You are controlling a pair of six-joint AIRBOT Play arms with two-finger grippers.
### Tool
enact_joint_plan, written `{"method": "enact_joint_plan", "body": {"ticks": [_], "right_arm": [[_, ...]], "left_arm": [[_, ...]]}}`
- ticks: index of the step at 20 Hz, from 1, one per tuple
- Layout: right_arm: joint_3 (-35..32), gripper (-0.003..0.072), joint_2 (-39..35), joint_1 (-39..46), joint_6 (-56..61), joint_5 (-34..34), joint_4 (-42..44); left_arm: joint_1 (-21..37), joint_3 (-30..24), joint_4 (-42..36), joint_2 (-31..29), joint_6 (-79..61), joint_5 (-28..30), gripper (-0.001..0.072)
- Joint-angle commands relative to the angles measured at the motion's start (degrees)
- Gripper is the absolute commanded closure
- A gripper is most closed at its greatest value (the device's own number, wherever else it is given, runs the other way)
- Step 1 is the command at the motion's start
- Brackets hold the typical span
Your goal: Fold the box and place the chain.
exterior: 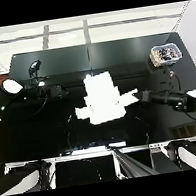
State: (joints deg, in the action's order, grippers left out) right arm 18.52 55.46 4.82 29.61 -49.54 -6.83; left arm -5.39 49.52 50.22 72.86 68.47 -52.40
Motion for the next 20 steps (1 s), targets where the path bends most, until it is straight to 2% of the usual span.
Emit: {"method": "enact_joint_plan", "body": {"ticks": [1, 4, 6, 9, 10, 12, 16, 19, 20], "right_arm": [[-2.38, 0.0664, -0.98, -5.29, -1.64, 7.52, 2.1], [-2.38, 0.0663, -0.96, -5.31, -1.62, 7.21, 2.1], [-2.36, 0.0663, -0.98, -5.29, -1.62, 7.32, 2.1], [-2.38, 0.0664, -0.98, -5.31, -1.62, 7.21, 2.1], [-2.38, 0.0664, -0.98, -5.31, -1.62, 7.15, 2.1], [-2.36, 0.0663, -0.96, -5.31, -1.62, 7.13, 2.1], [-2.38, 0.0664, -0.98, -5.31, -1.62, 7.08, 2.05], [-2.36, 0.0664, -0.96, -5.31, -1.62, 7.1, 2.05], [-2.36, 0.0663, -0.98, -5.31, -1.62, 7.13, 2.05]], "left_arm": [[1.66, 0.76, -21.38, 7.52, -14.95, -8.81, 0.0], [-0.04, 1.05, -27.96, 13.75, -21.49, -10.75, -0.0001], [-2.12, 3.1, -28.15, 17.77, -22.49, -12.85, -0.0001], [-5.77, 8.2, -28.13, 23.89, -25.42, -23.3, 0.0001], [-6.78, 10.01, -27.82, 25.57, -26.32, -25.44, 0.0018], [-8.07, 13.53, -26.38, 28.3, -27.34, -27.56, 0.0097], [-8.81, 17.94, -18.29, 30.56, -25.94, -27.87, 0.0104], [-8.85, 20.2, -17.62, 32.13, -26.86, -32.48, 0.0277], [-9.09, 21.18, -17.55, 32.98, -28.39, -35.67, 0.0395]]}}
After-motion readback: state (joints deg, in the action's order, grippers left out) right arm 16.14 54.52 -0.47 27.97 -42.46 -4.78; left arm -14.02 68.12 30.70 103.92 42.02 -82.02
